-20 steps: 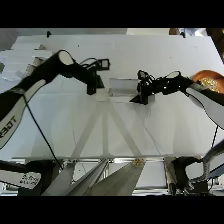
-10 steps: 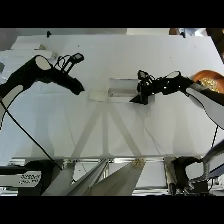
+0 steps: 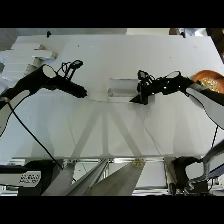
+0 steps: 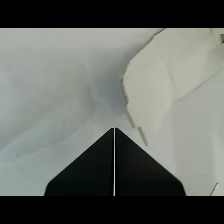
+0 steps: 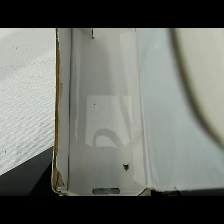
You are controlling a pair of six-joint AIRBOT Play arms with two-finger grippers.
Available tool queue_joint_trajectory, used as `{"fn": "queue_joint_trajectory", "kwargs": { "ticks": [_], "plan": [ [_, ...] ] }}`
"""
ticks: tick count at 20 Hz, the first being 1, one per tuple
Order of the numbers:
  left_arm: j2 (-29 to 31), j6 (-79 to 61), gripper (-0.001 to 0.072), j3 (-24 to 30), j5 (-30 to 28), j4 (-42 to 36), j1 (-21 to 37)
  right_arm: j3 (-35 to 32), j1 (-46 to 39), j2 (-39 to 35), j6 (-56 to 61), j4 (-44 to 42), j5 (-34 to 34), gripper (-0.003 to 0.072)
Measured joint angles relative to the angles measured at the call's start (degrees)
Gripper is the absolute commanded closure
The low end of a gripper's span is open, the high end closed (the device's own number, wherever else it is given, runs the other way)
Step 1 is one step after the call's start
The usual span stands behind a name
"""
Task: Fold the box and place the chain.
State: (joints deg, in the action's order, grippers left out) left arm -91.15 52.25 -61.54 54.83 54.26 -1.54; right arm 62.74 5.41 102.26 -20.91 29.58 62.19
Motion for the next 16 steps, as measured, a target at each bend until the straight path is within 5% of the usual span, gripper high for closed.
{"fn": "queue_joint_trajectory", "kwargs": {
  "ticks": [11,13,16],
  "plan": [
    [-1.1,-0.6,0.0689,0.1,0.2,-12.0,-2.2,0.0,0.0,0.0,0.0,0.0,0.0,0.0268],
    [-1.3,-1.7,0.0494,0.1,0.2,-13.9,-2.3,0.0,0.0,0.0,0.0,0.0,0.0,0.0268],
    [-1.8,-2.6,0.0489,0.2,0.2,-15.3,-2.3,0.0,0.0,0.0,0.0,0.0,0.0,0.0268]
  ]
}}
